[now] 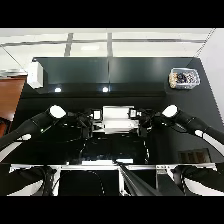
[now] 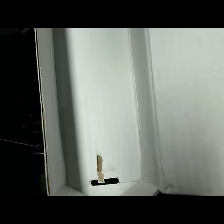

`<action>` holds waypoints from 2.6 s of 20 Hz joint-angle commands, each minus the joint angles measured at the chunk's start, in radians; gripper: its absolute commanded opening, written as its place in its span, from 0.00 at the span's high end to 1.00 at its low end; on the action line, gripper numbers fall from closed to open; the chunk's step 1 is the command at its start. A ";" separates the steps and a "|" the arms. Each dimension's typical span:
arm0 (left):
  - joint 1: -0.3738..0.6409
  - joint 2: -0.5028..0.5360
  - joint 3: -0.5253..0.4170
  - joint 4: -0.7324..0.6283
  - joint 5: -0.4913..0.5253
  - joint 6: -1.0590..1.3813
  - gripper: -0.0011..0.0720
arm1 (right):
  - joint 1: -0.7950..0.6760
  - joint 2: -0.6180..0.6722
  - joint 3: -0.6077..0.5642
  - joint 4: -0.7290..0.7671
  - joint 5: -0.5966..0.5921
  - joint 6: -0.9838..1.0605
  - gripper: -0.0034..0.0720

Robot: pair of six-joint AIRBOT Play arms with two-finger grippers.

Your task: Fold the box and place the chain.

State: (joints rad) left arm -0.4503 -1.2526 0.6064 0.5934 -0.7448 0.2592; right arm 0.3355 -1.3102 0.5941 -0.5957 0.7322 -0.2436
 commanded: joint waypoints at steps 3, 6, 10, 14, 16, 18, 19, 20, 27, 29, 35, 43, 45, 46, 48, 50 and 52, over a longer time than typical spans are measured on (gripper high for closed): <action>-0.010 -0.007 0.002 -0.068 0.009 -0.002 0.66 | 0.001 0.000 0.001 0.000 0.001 0.000 0.37; -0.010 -0.008 0.002 -0.071 0.008 -0.002 0.66 | 0.001 0.000 0.001 0.000 0.001 0.000 0.37; -0.010 -0.032 0.002 -0.136 0.013 -0.005 0.66 | 0.001 0.000 0.001 0.000 0.001 0.000 0.37; -0.012 -0.079 0.008 -0.258 -0.012 -0.005 0.66 | 0.001 0.000 0.001 0.000 0.001 0.000 0.37; -0.023 -0.088 0.010 -0.266 -0.010 -0.005 0.66 | 0.001 0.000 0.001 0.000 0.001 0.001 0.37; -0.036 -0.088 0.011 -0.261 0.009 -0.005 0.66 | 0.001 0.000 0.001 0.000 0.000 0.001 0.37; -0.041 -0.088 0.013 -0.261 0.015 -0.004 0.66 | 0.001 0.000 0.001 0.000 0.001 0.001 0.37; -0.047 -0.088 0.013 -0.261 0.022 -0.005 0.66 | 0.001 0.000 0.001 0.000 0.001 0.001 0.37; -0.060 -0.088 0.014 -0.234 0.031 -0.005 0.52 | 0.001 0.000 0.001 0.000 0.000 0.001 0.37; -0.060 -0.088 0.014 -0.234 0.031 -0.005 0.44 | 0.001 0.000 0.001 0.000 0.000 0.001 0.37; -0.059 -0.086 0.014 -0.231 0.031 -0.005 0.73 | 0.001 0.000 0.001 0.000 0.000 0.001 0.37; 0.079 0.171 0.014 0.214 0.066 -0.636 0.95 | 0.001 0.000 0.001 0.000 0.000 0.001 0.37; 0.181 0.229 0.014 0.388 0.041 -1.050 0.95 | 0.001 0.000 0.001 0.000 0.000 0.001 0.37; 0.246 0.237 0.014 0.449 0.001 -1.241 0.95 | 0.001 0.000 0.001 0.000 0.000 0.001 0.37; 0.379 0.219 0.014 0.462 -0.134 -1.405 0.95 | 0.001 0.000 0.001 0.000 0.000 0.001 0.37; 0.472 0.175 0.014 0.426 -0.274 -1.435 0.95 | 0.001 0.000 0.001 0.000 0.000 0.001 0.37; 0.519 0.099 0.014 0.312 -0.385 -1.471 0.95 | 0.001 0.000 0.001 0.000 0.000 0.001 0.37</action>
State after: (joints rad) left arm -0.0338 -1.0954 0.6205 0.9661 -0.9398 -1.0348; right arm 0.3355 -1.3102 0.5941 -0.5953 0.7322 -0.2428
